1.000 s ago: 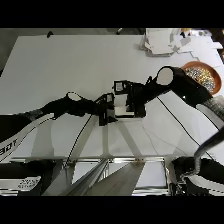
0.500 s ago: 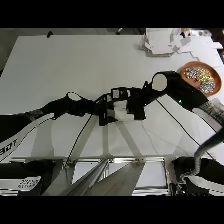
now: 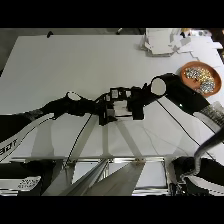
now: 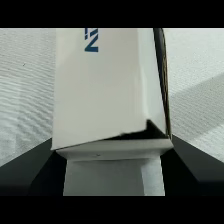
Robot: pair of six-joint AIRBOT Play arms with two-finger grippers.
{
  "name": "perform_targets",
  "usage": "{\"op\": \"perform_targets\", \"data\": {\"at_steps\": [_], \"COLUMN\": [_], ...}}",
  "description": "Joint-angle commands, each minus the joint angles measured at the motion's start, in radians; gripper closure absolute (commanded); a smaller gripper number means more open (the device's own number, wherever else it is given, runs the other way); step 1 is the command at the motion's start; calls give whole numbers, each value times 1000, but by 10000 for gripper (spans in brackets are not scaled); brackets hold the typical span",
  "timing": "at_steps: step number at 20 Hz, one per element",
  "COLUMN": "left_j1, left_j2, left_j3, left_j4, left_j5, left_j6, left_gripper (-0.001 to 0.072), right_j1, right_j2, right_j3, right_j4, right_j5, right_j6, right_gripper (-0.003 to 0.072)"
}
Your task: Fold the box and place the chain.
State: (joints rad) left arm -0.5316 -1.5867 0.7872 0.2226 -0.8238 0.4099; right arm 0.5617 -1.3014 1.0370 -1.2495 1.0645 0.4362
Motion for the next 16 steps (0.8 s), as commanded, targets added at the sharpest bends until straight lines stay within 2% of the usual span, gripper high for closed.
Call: {"op": "perform_targets", "data": {"at_steps": [1,5,6,8,9,12,13,14,15,16], "left_j1": [0,0,0,0,0,0,0,0,0,0], "left_j2": [0,0,0,0,1,0,1,1,0,0], "left_j3": [0,0,0,0,0,0,0,0,0,0], "left_j4": [2,2,2,2,2,2,2,2,2,2], "left_j5": [-3,-3,-3,-3,-3,-3,-3,-3,-3,-3], "left_j6": [2,1,2,1,2,1,2,1,2,2], "left_gripper": [558,559,559,559,558,559,559,558,559,559], "right_j1": [2,5,5,5,5,4,4,4,4,4], "right_j2": [9,9,9,14,22,79,96,108,112,111], "right_j3": [-31,-85,-91,-92,-92,-92,-92,-92,-92,-93], "right_j4": [-10,2,8,20,25,29,29,28,29,29], "right_j5": [-21,-19,-18,-6,-5,-3,-3,-2,-2,-3], "right_j6": [12,11,12,12,12,11,12,12,12,12], "right_gripper": [576,560,494,454,403,392,447,581,644,654]}}
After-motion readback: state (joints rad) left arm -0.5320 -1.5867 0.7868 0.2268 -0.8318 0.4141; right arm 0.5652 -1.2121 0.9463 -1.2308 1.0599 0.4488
